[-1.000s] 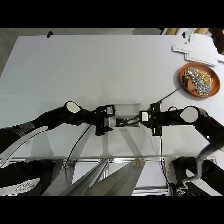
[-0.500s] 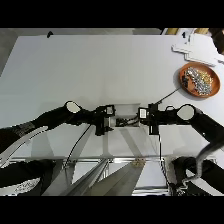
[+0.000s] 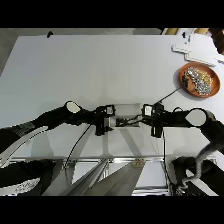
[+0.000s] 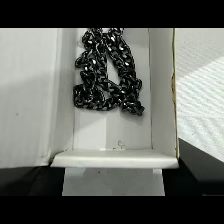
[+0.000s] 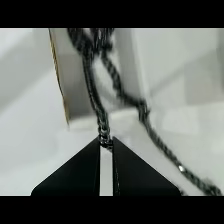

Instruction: Fold the box and place the chain.

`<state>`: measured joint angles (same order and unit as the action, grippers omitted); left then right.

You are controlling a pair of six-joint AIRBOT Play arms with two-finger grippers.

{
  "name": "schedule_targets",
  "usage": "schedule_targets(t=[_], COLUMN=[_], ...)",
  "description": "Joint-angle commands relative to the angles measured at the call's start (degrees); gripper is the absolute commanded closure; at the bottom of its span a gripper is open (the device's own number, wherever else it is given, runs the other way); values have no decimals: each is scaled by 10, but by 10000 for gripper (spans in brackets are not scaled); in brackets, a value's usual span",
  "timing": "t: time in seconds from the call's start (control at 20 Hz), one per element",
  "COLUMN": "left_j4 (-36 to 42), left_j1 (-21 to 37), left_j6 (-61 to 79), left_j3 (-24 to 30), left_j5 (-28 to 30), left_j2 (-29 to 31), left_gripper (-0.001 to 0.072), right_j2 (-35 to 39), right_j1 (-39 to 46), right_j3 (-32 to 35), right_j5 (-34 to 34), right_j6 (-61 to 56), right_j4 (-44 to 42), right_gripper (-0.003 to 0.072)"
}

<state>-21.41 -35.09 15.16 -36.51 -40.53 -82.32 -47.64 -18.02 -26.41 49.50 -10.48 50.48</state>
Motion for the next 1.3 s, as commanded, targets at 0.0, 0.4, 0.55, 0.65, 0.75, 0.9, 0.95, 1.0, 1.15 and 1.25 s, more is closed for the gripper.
schedule_targets(t=[0.0,0.4,0.55,0.65,0.75,0.9,0.95,1.0,1.15,1.25], left_j4=[0,0,0,0,0,0,0,0,0,0], left_j1=[0,0,0,0,0,0,0,0,0,0], left_j6=[0,0,0,0,0,0,0,0,0,0], left_j3=[0,0,0,0,0,0,0,0,0,0], left_j5=[0,0,0,0,0,0,0,0,0,0], left_j2=[0,0,0,0,0,0,0,0,0,0], left_gripper=[457,457,457,457,457,457,457,457,457,457], right_j2=[24,-28,-62,-80,-91,-70,-53,-31,30,42], right_j1=[-23,-191,-218,-224,-224,-215,-203,-183,-100,-37], right_j3=[0,0,0,0,0,-6,-8,-9,-9,-9], right_j5=[-26,-225,-253,-266,-266,-252,-235,-215,-146,-98], right_j6=[-40,-41,-41,-41,-41,-41,-41,-41,-43,-42], right_j4=[-169,-215,-227,-226,-224,-197,-175,-149,-81,-34], right_gripper=[666,666,666,665,562,440,442,445,524,524])
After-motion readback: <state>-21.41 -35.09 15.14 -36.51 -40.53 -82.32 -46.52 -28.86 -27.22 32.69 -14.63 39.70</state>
